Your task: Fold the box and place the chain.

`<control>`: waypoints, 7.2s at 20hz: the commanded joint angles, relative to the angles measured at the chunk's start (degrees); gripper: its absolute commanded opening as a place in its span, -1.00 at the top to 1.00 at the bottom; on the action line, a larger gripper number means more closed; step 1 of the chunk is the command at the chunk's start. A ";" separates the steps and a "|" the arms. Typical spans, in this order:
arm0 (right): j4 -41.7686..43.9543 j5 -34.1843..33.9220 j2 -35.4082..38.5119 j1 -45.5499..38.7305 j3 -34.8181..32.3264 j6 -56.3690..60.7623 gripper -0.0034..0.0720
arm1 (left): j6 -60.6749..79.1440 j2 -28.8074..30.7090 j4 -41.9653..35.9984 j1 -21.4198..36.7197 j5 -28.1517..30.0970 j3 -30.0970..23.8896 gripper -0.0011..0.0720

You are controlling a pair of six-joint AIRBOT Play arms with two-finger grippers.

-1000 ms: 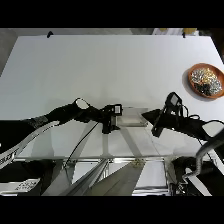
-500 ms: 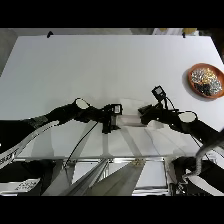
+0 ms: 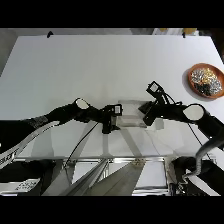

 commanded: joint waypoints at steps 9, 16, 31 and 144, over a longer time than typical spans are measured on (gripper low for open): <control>-30.42 21.70 7.39 0.00 0.76 -17.20 0.86 | -0.04 0.02 -0.02 -0.02 0.04 0.00 0.11; -19.91 12.28 -2.60 -3.43 -1.70 -26.64 0.33 | -0.04 0.02 0.00 0.00 0.02 0.02 0.11; -0.98 10.54 -7.65 -3.80 -1.70 -32.48 0.49 | -0.04 0.02 -0.02 -0.02 0.02 0.02 0.11; -41.42 21.27 -23.61 17.68 15.82 93.55 0.14 | -0.04 0.02 -0.02 -0.02 -0.37 0.02 0.11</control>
